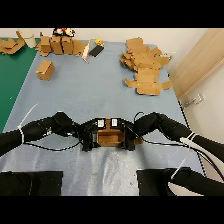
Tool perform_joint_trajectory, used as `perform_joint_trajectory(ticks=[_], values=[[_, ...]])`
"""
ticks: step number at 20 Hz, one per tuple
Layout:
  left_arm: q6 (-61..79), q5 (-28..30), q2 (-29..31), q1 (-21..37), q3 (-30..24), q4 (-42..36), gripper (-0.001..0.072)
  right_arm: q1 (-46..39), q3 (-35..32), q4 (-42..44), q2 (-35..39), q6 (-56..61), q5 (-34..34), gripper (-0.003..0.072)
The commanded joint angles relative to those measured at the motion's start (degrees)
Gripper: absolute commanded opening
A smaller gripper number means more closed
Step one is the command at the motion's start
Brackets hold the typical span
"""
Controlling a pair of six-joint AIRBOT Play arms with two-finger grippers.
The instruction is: Fold the box.
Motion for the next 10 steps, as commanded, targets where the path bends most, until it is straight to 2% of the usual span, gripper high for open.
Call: perform_joint_trajectory(ticks=[1, 10], values=[[0.02, 0.11, -0.02, 0.0, 0.02, 0.02, 0.0477, 0.02, -0.02, -2.01, 0.37, -0.07, -0.52, 0.0714], [0.02, 0.13, -0.02, -0.02, 0.02, 0.02, 0.0477, -0.11, 0.02, -13.46, 4.87, 5.31, 0.2, 0.0714]])
